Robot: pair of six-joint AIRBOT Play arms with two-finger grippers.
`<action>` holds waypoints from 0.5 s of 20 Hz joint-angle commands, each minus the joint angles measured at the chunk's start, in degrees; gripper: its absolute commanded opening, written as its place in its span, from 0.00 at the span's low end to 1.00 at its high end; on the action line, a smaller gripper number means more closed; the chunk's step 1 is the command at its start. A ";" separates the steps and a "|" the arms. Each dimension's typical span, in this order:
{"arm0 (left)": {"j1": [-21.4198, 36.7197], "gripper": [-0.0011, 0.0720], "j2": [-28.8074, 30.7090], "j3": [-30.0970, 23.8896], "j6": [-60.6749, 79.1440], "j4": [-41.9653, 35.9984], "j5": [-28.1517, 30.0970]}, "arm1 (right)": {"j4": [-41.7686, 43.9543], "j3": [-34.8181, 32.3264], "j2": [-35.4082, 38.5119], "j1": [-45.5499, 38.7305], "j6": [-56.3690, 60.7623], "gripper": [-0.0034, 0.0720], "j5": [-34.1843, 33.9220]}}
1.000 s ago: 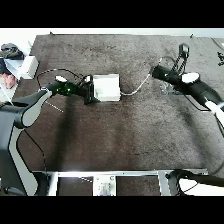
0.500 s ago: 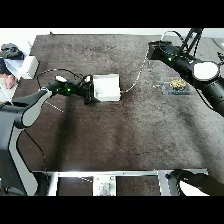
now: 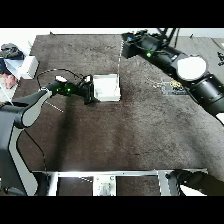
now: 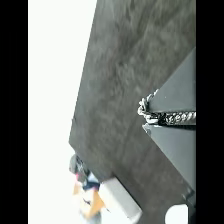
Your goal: Fold the box and place the chain.
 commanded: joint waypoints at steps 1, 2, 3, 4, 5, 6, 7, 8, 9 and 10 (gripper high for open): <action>0.04 0.65 0.04 0.04 0.00 0.02 0.02 | -0.44 1.18 -3.80 2.80 -0.31 0.03 0.07; 0.04 0.65 0.04 0.04 0.00 0.02 0.02 | -0.44 1.18 -5.42 2.80 -0.22 0.03 0.11; 0.04 0.65 0.04 0.04 0.00 0.02 0.02 | -0.44 1.18 -7.23 2.80 0.61 0.03 0.15; 0.04 0.65 0.04 0.04 0.00 0.02 0.02 | -0.42 1.18 -8.85 2.80 0.92 0.03 1.11; 0.04 0.65 0.04 0.04 0.00 0.02 0.02 | -0.44 1.18 -10.56 2.78 2.71 0.03 2.99; 0.04 0.65 0.04 0.04 0.00 0.02 0.02 | -0.44 1.16 -12.22 2.78 3.85 0.03 5.05; 0.04 0.65 0.04 0.04 0.00 0.02 0.02 | -0.44 0.96 -13.99 2.78 3.98 0.03 6.67; 0.04 0.65 0.04 0.04 0.00 0.02 0.02 | -0.48 0.37 -15.41 2.78 4.24 0.04 6.93; 0.04 0.65 0.04 0.04 0.00 0.00 0.02 | -0.46 -0.37 -16.81 2.43 4.66 0.04 6.95; 0.04 0.65 0.04 0.04 0.00 0.02 0.02 | -0.44 -1.09 -17.73 1.86 5.84 0.04 7.15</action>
